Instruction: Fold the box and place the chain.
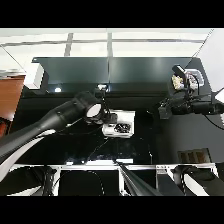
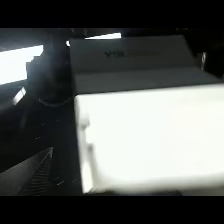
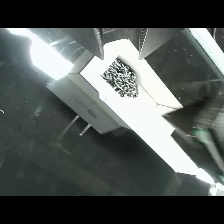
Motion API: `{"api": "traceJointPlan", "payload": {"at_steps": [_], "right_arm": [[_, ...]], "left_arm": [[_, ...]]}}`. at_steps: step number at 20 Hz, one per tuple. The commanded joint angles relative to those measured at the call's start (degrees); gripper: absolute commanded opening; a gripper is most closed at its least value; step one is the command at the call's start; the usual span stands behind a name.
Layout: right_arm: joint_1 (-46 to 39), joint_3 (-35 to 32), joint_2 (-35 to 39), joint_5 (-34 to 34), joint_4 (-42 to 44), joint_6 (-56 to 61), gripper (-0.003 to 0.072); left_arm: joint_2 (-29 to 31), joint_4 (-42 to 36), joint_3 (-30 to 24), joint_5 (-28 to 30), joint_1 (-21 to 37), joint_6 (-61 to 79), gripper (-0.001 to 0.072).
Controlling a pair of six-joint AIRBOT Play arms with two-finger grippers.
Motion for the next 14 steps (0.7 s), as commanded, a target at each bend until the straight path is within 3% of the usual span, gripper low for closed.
{"api": "traceJointPlan", "payload": {"at_steps": [1,3,4,6,8,10,11,14], "right_arm": [[0.0,0.0,0.0,-0.8,-1.7,0.0,0.0266],[0.0,0.0,0.0,-1.1,-1.8,0.0,0.0267],[0.0,0.0,0.0,-1.2,-1.8,0.0,0.0267],[0.0,0.0,0.0,-1.4,-1.8,0.2,0.0267],[0.0,0.0,0.0,-1.4,-1.8,0.2,0.0266],[0.0,0.0,0.0,-1.4,-1.8,0.4,0.0267],[0.0,0.0,0.0,-1.5,-1.8,0.7,0.0267],[0.0,0.0,0.0,-1.9,-1.7,2.2,0.0266]], "left_arm": [[7.8,6.7,-4.5,-4.7,3.8,7.3,0.0635],[12.0,4.5,-10.2,-3.8,12.1,12.3,0.0634],[13.1,-0.2,-12.8,-2.7,17.2,17.5,0.0634],[12.8,-18.7,-17.6,-1.7,28.5,38.1,0.0634],[10.4,-40.4,-22.3,-6.1,37.1,65.5,0.0634],[8.3,-48.9,-25.5,-7.2,40.2,85.4,0.0664],[7.6,-49.1,-26.3,-5.6,39.8,92.7,0.0717],[6.4,-50.6,-26.3,-1.2,35.8,114.4,0.0716]]}}
